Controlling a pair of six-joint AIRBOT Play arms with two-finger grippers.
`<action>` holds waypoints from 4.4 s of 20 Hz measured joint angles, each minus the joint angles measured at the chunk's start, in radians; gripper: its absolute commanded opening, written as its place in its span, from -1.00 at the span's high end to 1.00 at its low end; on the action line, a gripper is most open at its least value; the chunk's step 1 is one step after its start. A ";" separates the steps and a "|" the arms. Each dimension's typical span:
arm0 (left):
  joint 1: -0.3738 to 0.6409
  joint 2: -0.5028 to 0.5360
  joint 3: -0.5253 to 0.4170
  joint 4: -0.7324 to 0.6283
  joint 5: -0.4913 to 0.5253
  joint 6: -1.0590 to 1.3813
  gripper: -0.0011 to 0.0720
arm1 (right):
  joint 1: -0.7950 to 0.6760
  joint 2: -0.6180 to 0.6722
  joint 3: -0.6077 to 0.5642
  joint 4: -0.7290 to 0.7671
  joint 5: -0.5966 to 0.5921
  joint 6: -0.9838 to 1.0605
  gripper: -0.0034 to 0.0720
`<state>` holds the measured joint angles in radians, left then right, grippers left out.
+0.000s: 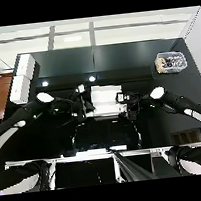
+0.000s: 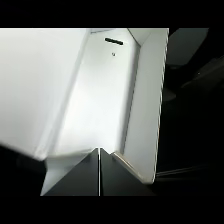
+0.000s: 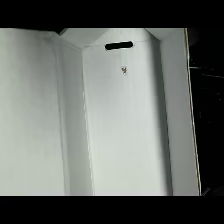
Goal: Fold the box and place the chain.
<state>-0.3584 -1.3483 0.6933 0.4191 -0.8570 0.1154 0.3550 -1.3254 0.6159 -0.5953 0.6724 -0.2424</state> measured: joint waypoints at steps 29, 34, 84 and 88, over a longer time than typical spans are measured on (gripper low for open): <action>0.253 -0.144 0.050 0.105 -0.260 -1.106 -0.45 | 0.000 0.000 0.000 0.000 0.001 -0.001 -0.34; 0.254 -0.140 0.126 0.112 -0.351 -1.078 -0.56 | 0.000 0.000 0.000 0.000 0.001 0.000 -0.34; -0.325 -0.178 0.437 0.961 -0.193 -2.059 -0.35 | 0.000 0.000 0.000 0.000 -0.004 -0.001 -0.34; -0.364 -0.213 0.462 1.018 -0.209 -2.131 -0.35 | 0.000 0.000 0.000 0.000 -0.004 -0.001 -0.34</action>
<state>-0.7219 -1.5612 1.1557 1.4372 -1.0660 -2.0155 0.3550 -1.3254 0.6155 -0.5957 0.6685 -0.2436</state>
